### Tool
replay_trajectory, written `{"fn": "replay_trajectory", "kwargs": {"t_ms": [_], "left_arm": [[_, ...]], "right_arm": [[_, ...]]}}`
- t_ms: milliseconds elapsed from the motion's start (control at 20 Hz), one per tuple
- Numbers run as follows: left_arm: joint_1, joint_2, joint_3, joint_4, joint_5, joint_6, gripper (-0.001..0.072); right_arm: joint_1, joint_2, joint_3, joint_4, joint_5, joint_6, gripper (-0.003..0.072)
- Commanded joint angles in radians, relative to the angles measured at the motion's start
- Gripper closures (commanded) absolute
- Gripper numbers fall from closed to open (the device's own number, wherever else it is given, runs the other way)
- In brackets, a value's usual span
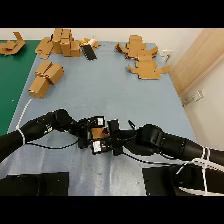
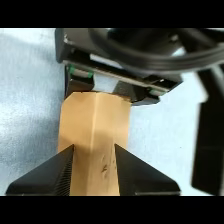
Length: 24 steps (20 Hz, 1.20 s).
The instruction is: Fold the box.
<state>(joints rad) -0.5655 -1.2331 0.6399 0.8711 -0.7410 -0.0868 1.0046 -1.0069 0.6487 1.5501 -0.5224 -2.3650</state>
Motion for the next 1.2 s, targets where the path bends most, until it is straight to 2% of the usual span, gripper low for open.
{"fn": "replay_trajectory", "kwargs": {"t_ms": [0,150,200,300,350,500,600,900,950,1000,1050,1150], "left_arm": [[0.000,0.000,0.001,0.000,0.000,0.000,0.0443],[0.000,0.000,0.001,0.000,0.000,0.000,0.0444],[0.000,0.000,0.001,0.000,0.000,0.000,0.0443],[0.000,0.000,0.001,0.000,0.000,0.000,0.0444],[0.000,0.000,0.001,0.000,0.000,0.000,0.0444],[0.000,0.000,0.001,0.000,0.000,0.000,0.0443],[0.000,0.000,0.001,0.000,0.000,0.000,0.0443],[0.000,0.000,0.001,0.000,0.000,0.000,0.0444],[0.000,0.000,0.001,0.000,0.000,0.000,0.0443],[0.000,0.000,0.001,0.000,0.000,0.000,0.0444],[0.000,0.000,0.001,0.000,0.000,0.000,0.0444],[0.000,0.000,0.001,0.000,0.000,0.000,0.0444]], "right_arm": [[0.002,-0.027,-0.002,-0.002,0.021,0.001,0.0285],[0.006,-0.027,-0.002,-0.002,0.021,0.001,0.0299],[0.008,-0.027,-0.002,-0.002,0.020,0.001,0.0354],[0.008,-0.027,-0.002,-0.002,0.020,0.001,0.0362],[0.008,-0.027,-0.002,-0.002,0.020,0.001,0.0406],[0.008,-0.027,-0.002,-0.002,0.020,0.001,0.0414],[0.008,-0.026,-0.002,-0.006,0.019,0.001,0.0526],[0.013,-0.013,-0.002,-0.027,0.017,0.001,0.0526],[0.014,-0.006,-0.002,-0.024,0.018,0.001,0.0484],[0.014,0.000,-0.002,-0.025,0.019,0.000,0.0298],[0.013,0.001,-0.002,-0.025,0.018,0.001,0.0253],[0.013,-0.008,-0.002,-0.025,0.019,0.000,0.0253]]}}
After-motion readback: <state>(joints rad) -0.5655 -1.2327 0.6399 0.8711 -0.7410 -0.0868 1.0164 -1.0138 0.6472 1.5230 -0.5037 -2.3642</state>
